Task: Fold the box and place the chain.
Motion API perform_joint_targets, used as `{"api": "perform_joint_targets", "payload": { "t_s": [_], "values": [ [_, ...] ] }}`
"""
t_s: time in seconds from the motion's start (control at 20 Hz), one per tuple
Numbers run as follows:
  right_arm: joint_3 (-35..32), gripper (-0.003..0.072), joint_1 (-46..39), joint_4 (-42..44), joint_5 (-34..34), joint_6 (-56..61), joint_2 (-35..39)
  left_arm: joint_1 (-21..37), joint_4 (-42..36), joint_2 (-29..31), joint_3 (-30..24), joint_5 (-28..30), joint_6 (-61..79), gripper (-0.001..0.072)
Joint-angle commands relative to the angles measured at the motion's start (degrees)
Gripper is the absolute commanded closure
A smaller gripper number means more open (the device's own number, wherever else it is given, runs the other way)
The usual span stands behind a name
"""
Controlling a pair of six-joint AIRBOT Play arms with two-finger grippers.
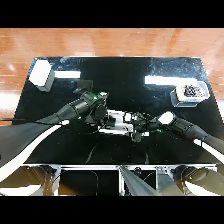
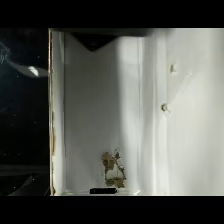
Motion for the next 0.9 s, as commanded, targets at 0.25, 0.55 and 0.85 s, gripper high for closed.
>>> {"api": "perform_joint_targets", "payload": {
  "t_s": [0.25,0.55,0.85],
  "values": [
    [0.0,0.0252,0.0,-0.1,0.1,0.1,0.0,0.7,2.6,2.1,0.1,0.7,-0.1,0.0220],
    [0.0,0.0252,0.0,-0.1,0.1,0.1,0.0,1.1,2.4,2.1,-0.1,0.6,-1.7,0.0228],
    [0.0,0.0252,0.0,-0.1,0.1,0.1,0.0,1.0,1.8,1.8,-0.1,0.4,-1.5,0.0408]
  ]
}}
